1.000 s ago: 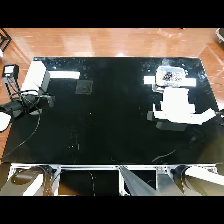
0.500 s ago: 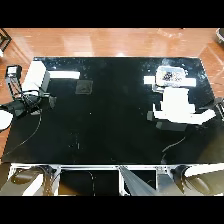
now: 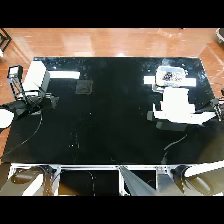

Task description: Fold the box and place the chain.

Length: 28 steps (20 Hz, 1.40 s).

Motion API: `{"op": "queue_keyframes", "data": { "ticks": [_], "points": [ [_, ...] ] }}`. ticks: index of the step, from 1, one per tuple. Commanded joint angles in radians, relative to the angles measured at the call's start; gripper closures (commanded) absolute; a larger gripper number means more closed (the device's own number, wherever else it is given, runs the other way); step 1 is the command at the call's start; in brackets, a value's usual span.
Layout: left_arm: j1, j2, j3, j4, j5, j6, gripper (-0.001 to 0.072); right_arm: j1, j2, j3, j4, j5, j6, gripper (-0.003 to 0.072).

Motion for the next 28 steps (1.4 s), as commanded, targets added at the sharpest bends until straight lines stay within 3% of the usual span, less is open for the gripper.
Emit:
{"op": "queue_keyframes", "data": {
  "ticks": [1, 2, 4, 5, 6, 9, 14, 17, 20, 24, 28],
  "points": [
    [0.0, -0.001, 0.0, -0.007, 0.0, 0.001, 0.0087, 0.002, -0.003, 0.002, -0.016, 0.016, -0.003, 0.0189],
    [0.0, -0.001, 0.0, -0.007, 0.0, 0.001, 0.0087, 0.002, -0.003, 0.002, -0.016, 0.016, -0.004, 0.0328],
    [0.0, -0.001, 0.0, -0.007, 0.0, 0.001, 0.0087, 0.002, -0.003, 0.001, -0.013, 0.019, -0.019, 0.0385],
    [0.0, -0.001, 0.0, -0.007, 0.0, 0.001, 0.0087, 0.002, -0.003, -0.003, 0.003, 0.024, -0.037, 0.0536],
    [0.0, -0.001, 0.0, -0.007, 0.0, 0.001, 0.0087, 0.001, -0.003, -0.005, 0.027, 0.031, -0.058, 0.0593],
    [0.0, -0.001, 0.0, -0.008, 0.0, 0.001, 0.0087, 0.0, -0.003, -0.01, 0.093, 0.042, -0.099, 0.0658],
    [0.0, -0.001, 0.0, -0.008, 0.0, 0.001, 0.0087, 0.002, -0.003, -0.031, 0.222, 0.095, -0.124, 0.0657],
    [0.0, -0.001, 0.0, -0.031, -0.001, 0.001, 0.0087, 0.014, 0.005, -0.115, 0.379, 0.095, -0.143, 0.0657],
    [0.0, -0.001, 0.0, -0.052, -0.001, 0.001, 0.0087, 0.089, 0.049, -0.222, 0.423, 0.065, -0.157, 0.0657],
    [0.0, -0.001, 0.0, -0.096, -0.005, 0.002, 0.0087, 0.258, 0.198, -0.377, 0.427, -0.074, -0.16, 0.0658],
    [0.0, -0.007, 0.0, -0.17, -0.049, 0.002, 0.0087, 0.449, 0.439, -0.594, 0.506, -0.218, -0.159, 0.0657]
  ]
}}
